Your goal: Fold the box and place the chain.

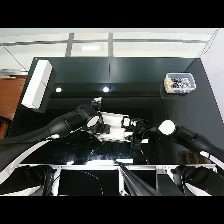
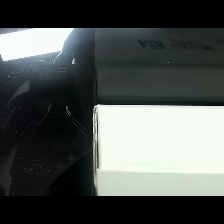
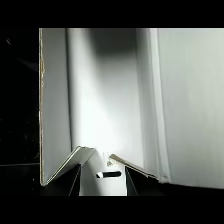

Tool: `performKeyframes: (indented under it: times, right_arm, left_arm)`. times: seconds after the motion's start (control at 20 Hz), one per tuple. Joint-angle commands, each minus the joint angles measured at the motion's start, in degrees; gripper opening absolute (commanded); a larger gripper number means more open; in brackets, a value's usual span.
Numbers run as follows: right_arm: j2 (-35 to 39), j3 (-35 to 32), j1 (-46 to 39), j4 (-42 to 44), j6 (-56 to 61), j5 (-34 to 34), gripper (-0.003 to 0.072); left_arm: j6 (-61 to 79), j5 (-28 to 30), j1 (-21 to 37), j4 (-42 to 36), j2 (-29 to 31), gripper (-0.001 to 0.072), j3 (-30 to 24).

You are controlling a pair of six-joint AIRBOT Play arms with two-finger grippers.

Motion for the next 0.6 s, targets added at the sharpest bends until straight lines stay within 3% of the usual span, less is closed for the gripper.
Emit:
performKeyframes:
  times: [0.0,0.55]
  right_arm:
    - [-0.52,0.04,0.44,1.77,0.39,-0.92,0.0318]
    - [-0.55,0.04,0.44,2.69,0.39,-0.96,0.0324]
  left_arm:
    - [-0.04,0.2,0.02,-0.2,-0.02,0.0029,0.02]
    - [-0.04,0.17,0.02,-1.33,-0.02,0.003,0.02]
